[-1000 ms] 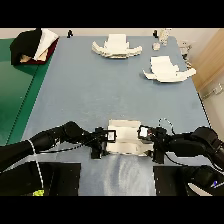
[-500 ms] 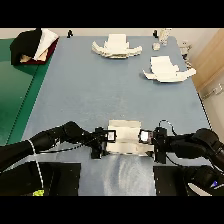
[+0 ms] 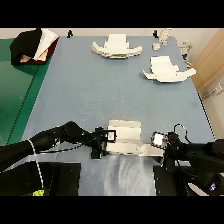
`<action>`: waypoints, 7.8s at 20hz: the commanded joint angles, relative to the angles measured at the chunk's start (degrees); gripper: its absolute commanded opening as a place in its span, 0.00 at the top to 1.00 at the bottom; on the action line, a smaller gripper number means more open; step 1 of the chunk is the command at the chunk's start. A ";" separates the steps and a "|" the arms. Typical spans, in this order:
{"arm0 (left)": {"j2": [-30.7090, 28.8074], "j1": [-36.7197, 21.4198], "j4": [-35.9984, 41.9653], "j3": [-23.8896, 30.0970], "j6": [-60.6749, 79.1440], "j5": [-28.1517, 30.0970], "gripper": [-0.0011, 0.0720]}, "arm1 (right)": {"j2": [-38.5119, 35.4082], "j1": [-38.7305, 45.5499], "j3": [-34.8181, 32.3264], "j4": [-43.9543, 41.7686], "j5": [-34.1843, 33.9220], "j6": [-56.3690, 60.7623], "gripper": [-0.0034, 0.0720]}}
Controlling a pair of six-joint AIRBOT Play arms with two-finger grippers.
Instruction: Fold the box.
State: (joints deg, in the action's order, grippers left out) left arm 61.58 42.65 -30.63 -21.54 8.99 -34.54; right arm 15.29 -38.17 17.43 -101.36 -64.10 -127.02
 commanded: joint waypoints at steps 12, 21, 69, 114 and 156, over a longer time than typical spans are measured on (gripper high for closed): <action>0.00 0.00 -0.02 0.00 0.00 0.00 0.44 | 15.17 -0.17 -3.78 -12.48 21.53 -17.68 0.09; 0.00 0.00 -0.02 0.00 0.00 0.02 0.44 | 16.31 -0.17 -3.10 -12.41 21.51 -19.02 0.56; 0.00 0.00 -0.02 0.00 0.00 0.02 0.44 | 19.17 -2.03 8.31 9.84 3.85 33.31 0.95; 0.00 0.00 -0.02 0.00 0.00 0.00 0.44 | 31.12 6.56 9.42 -19.21 6.69 48.83 0.36; 0.00 0.00 -0.02 0.00 -0.02 0.02 0.44 | 47.78 -15.89 24.17 14.75 -1.38 90.99 0.44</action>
State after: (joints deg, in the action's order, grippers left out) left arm 61.58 42.65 -30.70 -21.54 9.06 -34.54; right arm 63.16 -54.00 41.45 -85.93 -65.58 -36.01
